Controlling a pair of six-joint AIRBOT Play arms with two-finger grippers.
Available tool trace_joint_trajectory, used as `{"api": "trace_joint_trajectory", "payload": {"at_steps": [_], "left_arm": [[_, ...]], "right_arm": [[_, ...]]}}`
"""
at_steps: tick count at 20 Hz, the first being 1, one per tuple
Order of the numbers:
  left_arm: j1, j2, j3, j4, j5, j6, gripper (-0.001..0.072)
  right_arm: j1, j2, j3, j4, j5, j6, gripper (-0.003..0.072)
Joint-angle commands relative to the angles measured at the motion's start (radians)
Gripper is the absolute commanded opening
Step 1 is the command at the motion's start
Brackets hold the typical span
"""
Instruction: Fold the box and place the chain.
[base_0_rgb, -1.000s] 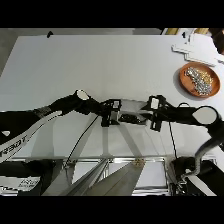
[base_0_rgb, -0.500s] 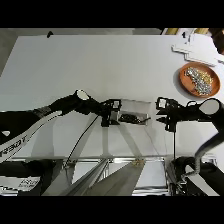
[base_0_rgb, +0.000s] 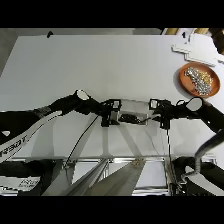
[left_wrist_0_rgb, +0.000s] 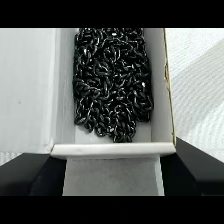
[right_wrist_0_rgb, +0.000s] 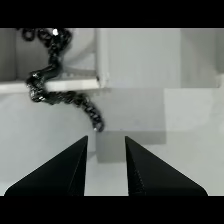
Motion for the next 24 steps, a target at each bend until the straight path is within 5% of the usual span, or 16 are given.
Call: {"api": "trace_joint_trajectory", "payload": {"at_steps": [1,8,14,20,24], "left_arm": [[0.000,0.001,0.001,0.000,0.000,0.000,0.0207],[0.000,0.001,0.001,0.000,0.000,0.000,0.0207],[0.000,0.001,0.001,0.000,0.000,0.000,0.0207],[0.000,0.001,0.001,0.000,0.000,0.000,0.0207],[0.000,0.001,0.001,0.000,0.000,0.000,0.0207]], "right_arm": [[0.007,-0.026,-0.001,0.077,-0.035,-0.083,0.0249],[0.007,-0.081,-0.002,0.090,-0.010,-0.122,0.0236],[0.007,-0.071,-0.002,0.064,0.032,-0.121,0.0019],[0.007,0.112,-0.002,-0.039,0.102,-0.008,0.0019],[0.018,0.317,-0.002,0.127,0.204,0.018,0.0019]]}}
